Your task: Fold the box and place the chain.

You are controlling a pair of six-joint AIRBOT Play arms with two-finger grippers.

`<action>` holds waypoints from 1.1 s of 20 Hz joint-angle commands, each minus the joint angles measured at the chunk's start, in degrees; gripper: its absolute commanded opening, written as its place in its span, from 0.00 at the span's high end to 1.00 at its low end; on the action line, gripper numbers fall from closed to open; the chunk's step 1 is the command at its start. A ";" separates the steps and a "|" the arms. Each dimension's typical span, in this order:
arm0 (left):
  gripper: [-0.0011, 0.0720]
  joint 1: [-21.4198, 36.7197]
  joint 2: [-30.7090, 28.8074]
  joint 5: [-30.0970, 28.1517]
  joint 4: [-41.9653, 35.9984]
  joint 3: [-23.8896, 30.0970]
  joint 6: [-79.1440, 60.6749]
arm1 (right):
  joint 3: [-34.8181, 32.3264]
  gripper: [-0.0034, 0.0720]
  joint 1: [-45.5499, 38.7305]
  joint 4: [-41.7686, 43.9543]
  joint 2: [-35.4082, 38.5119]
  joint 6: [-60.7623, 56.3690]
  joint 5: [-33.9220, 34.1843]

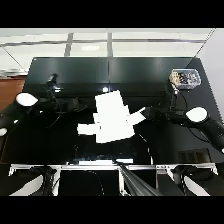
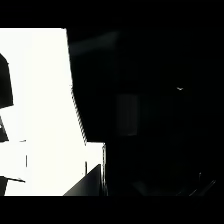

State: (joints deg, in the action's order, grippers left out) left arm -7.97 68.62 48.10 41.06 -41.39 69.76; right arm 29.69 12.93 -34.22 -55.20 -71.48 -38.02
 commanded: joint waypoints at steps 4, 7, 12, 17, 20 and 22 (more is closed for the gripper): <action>0.02 -1.77 18.43 11.30 -5.99 -9.57 -2.29 | -0.66 0.94 2.47 0.96 0.04 -0.31 2.08; 0.02 -1.79 23.19 12.90 -6.62 -13.38 -2.40 | -0.66 0.94 2.47 0.96 0.04 -0.31 2.12; 0.02 -1.92 32.33 31.95 -17.77 -19.52 -17.14 | -0.66 0.94 2.47 0.92 0.04 -0.31 2.21; 0.37 -2.73 35.85 39.63 -12.70 -23.89 -26.29 | -0.66 0.94 2.47 0.74 0.04 -0.31 2.25; 0.52 -3.13 36.50 39.54 -12.61 -24.37 -30.62 | -0.66 0.94 2.47 -0.17 0.04 -0.31 2.23; 0.52 -3.58 37.13 39.43 -11.30 -25.05 -30.62 | -0.66 0.94 2.47 -0.81 0.04 -0.31 2.01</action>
State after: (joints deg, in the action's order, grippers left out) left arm -11.07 104.71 86.19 28.40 -65.34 42.22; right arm 29.06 15.33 -34.15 -55.20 -71.79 -35.81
